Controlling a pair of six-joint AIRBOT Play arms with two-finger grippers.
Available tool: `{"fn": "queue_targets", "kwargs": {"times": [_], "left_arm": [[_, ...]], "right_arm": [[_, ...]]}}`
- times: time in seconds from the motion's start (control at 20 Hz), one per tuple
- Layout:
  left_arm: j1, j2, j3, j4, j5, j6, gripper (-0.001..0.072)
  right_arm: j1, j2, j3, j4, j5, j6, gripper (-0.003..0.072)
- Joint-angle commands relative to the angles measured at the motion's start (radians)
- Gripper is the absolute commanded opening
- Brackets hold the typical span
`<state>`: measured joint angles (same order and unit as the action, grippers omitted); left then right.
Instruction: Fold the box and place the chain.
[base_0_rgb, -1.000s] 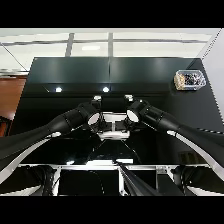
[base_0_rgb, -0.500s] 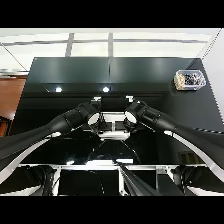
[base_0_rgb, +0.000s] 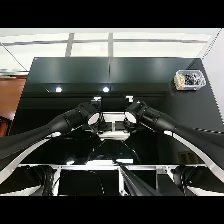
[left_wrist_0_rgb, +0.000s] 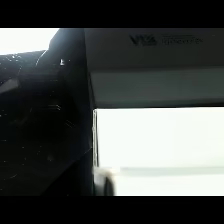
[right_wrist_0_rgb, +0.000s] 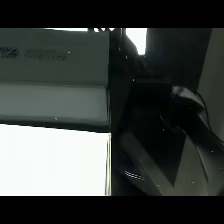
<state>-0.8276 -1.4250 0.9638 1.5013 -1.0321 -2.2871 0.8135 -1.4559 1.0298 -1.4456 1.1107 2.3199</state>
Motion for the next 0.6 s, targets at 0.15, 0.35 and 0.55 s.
{"fn": "queue_targets", "kwargs": {"times": [0.15, 0.35, 0.55], "left_arm": [[0.001, 0.0, 0.0, 0.001, 0.001, 0.002, 0.0029], [0.001, 0.0, 0.0, 0.002, 0.002, 0.002, 0.0029], [0.001, 0.0, 0.0, 0.001, 0.001, 0.002, 0.0029]], "right_arm": [[-0.003, 0.071, 0.001, 0.003, -0.005, -0.046, 0.0567], [-0.017, 0.277, 0.001, -0.068, 0.04, -0.09, 0.0568], [-0.09, 0.459, 0.0, -0.497, 0.323, -0.092, 0.0568]]}}
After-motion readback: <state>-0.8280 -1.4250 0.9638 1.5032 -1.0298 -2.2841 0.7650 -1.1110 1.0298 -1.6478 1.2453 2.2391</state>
